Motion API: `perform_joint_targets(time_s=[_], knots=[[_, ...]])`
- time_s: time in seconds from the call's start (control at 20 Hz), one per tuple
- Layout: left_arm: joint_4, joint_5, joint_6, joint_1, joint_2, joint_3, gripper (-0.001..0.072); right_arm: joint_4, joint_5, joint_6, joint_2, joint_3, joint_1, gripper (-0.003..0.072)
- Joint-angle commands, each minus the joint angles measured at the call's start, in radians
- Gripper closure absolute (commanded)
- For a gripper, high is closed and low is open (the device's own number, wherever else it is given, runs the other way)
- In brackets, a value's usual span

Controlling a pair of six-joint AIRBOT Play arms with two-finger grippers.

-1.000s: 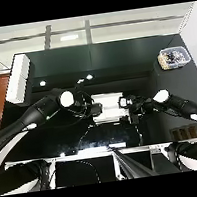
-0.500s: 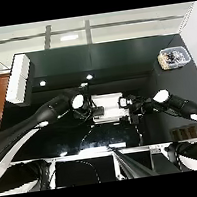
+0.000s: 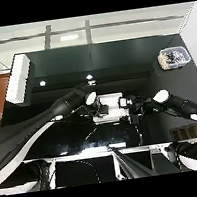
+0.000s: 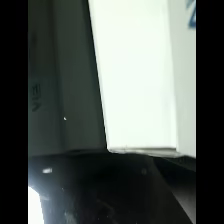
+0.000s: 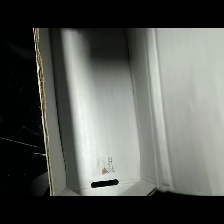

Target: Fold the box and place the chain.

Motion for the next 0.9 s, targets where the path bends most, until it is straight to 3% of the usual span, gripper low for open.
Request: perform_joint_targets(time_s=[0.0,0.25,0.35,0.45,0.65,0.7,0.8,0.85], knots=[[0.055,-0.009,-0.071,-0.016,-0.016,0.014,0.0322,0.0,0.0,0.0,0.0,0.0,0.0,0.0199],[0.051,-0.008,-0.071,-0.016,-0.015,0.014,0.0385,0.0,0.0,0.0,0.0,0.0,0.0,0.0199],[0.047,-0.005,-0.071,-0.017,-0.015,0.014,0.0588,0.0,0.0,0.0,0.0,0.0,0.0,0.0199],[0.029,-0.003,-0.07,-0.016,-0.015,0.014,0.0686,0.0,0.0,0.0,0.0,0.0,0.0,0.0199],[0.028,-0.004,-0.07,-0.016,-0.015,0.014,0.0682,0.0,0.0,0.0,0.0,0.0,0.0,0.0199],[0.025,-0.004,-0.07,-0.016,-0.015,0.014,0.0619,0.0,0.0,0.0,0.0,0.0,0.0,0.0199],[0.026,-0.008,-0.071,-0.016,-0.015,0.014,0.0377,0.0,0.0,0.0,0.0,0.0,0.0,0.0199],[0.026,-0.008,-0.071,-0.016,-0.015,0.014,0.0338,0.0,0.0,0.0,0.0,0.0,0.0,0.0199]])
